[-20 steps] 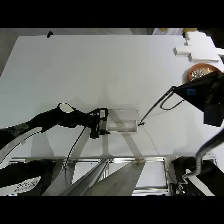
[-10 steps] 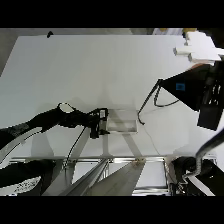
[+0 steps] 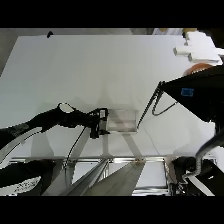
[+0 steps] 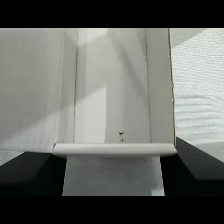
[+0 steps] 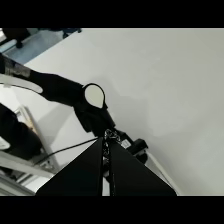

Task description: Fold the box and place the chain.

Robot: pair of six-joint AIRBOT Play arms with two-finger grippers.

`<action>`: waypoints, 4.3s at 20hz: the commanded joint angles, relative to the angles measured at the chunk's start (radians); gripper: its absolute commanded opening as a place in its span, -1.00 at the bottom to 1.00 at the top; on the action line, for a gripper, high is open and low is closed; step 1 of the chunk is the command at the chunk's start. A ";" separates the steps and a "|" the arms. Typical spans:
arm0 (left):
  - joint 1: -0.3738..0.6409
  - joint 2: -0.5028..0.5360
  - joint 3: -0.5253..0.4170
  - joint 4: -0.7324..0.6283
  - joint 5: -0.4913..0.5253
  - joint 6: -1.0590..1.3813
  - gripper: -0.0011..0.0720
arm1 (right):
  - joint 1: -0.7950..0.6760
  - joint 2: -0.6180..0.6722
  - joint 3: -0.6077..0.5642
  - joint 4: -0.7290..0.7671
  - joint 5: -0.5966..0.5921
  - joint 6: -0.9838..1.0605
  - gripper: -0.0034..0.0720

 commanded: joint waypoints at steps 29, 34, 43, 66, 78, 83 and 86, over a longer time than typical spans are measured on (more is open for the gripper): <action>0.001 0.000 0.000 0.000 0.000 0.000 -0.28 | 0.226 -0.358 -0.633 -0.287 -0.331 -0.200 -0.28; 0.001 0.000 0.000 0.000 -0.003 0.000 -0.28 | -0.022 -0.208 -0.589 -0.294 -0.053 -0.308 -0.44; 0.001 0.000 0.000 0.000 -0.003 0.000 -0.28 | -0.033 -0.207 -0.888 -0.161 -0.285 -0.975 -0.43; 0.001 0.000 0.000 0.000 -0.003 0.000 -0.28 | 0.101 -0.382 -0.923 -0.170 -0.534 -0.898 -0.88; 0.001 0.000 0.000 0.000 -0.003 0.000 -0.28 | 0.101 -0.115 -0.575 -0.278 -0.038 -0.691 -0.88; 0.001 0.000 0.000 0.000 -0.003 0.000 -0.28 | 0.101 -0.124 -0.441 -0.059 -0.161 -0.689 -0.88; 0.001 0.000 0.000 0.000 -0.003 0.000 -0.28 | 0.141 -0.195 -0.441 -0.028 -0.203 -0.689 -0.88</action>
